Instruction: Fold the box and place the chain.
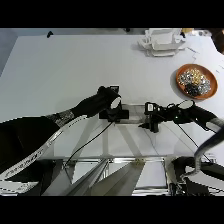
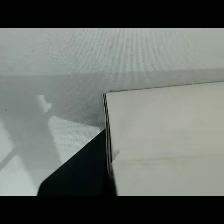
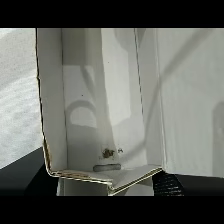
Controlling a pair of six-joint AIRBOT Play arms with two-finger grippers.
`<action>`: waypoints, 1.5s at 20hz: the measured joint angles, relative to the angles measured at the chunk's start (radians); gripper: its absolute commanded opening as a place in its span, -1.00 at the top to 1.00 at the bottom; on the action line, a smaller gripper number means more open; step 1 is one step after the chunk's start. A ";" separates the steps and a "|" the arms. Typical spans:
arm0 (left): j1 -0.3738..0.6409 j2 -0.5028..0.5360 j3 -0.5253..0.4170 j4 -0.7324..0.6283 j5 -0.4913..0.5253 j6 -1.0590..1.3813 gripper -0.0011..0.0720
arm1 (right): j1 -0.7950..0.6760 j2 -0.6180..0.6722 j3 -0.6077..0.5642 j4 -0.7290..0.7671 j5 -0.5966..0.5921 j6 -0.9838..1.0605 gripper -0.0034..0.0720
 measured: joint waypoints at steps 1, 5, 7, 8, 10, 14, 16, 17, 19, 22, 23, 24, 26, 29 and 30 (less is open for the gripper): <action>0.000 -0.001 0.000 0.000 0.000 0.000 0.95 | 0.000 0.000 0.000 0.000 0.000 0.000 -0.20; 0.000 0.001 0.000 -0.005 0.009 0.009 0.23 | 0.000 0.000 0.000 -0.002 0.000 -0.003 -0.20; 0.003 0.007 0.001 -0.002 0.008 0.012 0.24 | 0.000 0.000 0.000 -0.001 0.000 -0.001 -0.20; 0.005 0.012 0.002 0.008 -0.008 0.014 0.32 | 0.000 0.000 0.000 -0.001 0.000 -0.001 -0.20; 0.008 0.026 0.009 0.025 0.000 0.018 0.62 | 0.000 0.000 0.000 -0.001 0.000 -0.001 -0.20; 0.002 0.032 0.018 0.051 -0.023 0.019 0.62 | 0.000 0.000 0.000 0.000 0.000 0.000 -0.20; -0.004 0.029 0.020 0.056 -0.029 0.019 0.62 | 0.000 0.000 0.000 0.000 0.000 0.000 -0.20; -0.007 0.027 0.020 0.059 -0.031 0.018 0.62 | 0.000 0.000 0.000 0.000 0.000 0.000 -0.20; -0.015 0.020 0.021 0.061 -0.034 0.014 0.63 | 0.000 0.000 0.000 0.000 0.000 0.000 -0.20; -0.025 0.011 0.024 0.062 -0.034 -0.005 0.97 | 0.000 0.000 0.000 0.001 0.000 0.002 -0.20; -0.027 0.009 0.027 0.062 -0.035 -0.007 0.97 | 0.000 0.000 0.000 0.001 0.000 0.002 -0.20; -0.029 0.008 0.029 0.064 -0.035 -0.009 0.92 | 0.000 0.000 0.000 0.001 0.000 0.001 -0.20; -0.031 0.005 0.032 0.066 -0.035 -0.004 0.29 | 0.000 0.000 0.000 -0.001 0.000 -0.002 -0.20; -0.031 0.008 0.034 0.063 -0.034 -0.009 -0.29 | 0.000 0.000 0.000 -0.001 0.000 -0.002 -0.20; -0.028 0.013 0.035 0.063 -0.033 -0.008 -0.29 | 0.000 0.000 0.000 -0.001 0.000 -0.002 -0.20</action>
